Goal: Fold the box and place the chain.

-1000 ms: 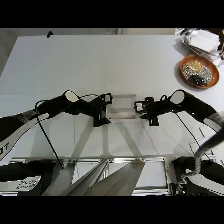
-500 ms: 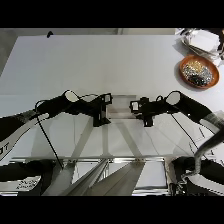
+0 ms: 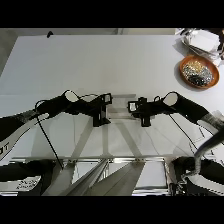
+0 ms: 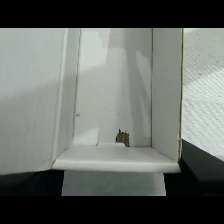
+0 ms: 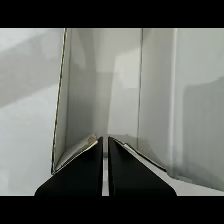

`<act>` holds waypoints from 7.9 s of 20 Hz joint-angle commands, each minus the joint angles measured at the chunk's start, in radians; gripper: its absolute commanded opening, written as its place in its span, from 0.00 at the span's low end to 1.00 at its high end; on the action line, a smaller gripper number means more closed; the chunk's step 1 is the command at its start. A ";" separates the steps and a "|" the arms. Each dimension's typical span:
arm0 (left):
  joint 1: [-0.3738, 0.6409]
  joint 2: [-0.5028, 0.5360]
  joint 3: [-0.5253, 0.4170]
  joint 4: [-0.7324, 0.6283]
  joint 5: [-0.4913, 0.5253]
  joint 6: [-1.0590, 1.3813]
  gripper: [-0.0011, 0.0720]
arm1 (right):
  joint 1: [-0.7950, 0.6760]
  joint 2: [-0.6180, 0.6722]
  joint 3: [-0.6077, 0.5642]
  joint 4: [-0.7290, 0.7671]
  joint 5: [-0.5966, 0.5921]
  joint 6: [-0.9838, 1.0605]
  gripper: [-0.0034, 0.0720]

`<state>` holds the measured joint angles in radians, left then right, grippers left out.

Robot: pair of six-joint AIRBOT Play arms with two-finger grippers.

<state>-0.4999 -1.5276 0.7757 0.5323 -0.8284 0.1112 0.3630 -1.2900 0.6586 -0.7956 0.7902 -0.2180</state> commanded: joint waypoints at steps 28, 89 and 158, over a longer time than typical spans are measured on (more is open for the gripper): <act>0.000 0.000 0.000 0.000 0.001 0.000 0.61 | -0.460 0.267 -0.040 -0.309 0.113 1.243 0.06; 0.000 0.000 0.000 0.000 0.001 0.000 0.61 | 0.160 0.023 0.129 -0.484 0.060 1.830 0.66; 0.000 0.000 0.000 0.000 0.001 0.000 0.61 | -0.131 0.108 0.467 -0.772 0.249 1.645 0.69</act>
<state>-0.5003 -1.5276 0.7757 0.5312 -0.8276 0.1112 0.3611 -1.1828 1.0569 -1.5791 1.0721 1.5566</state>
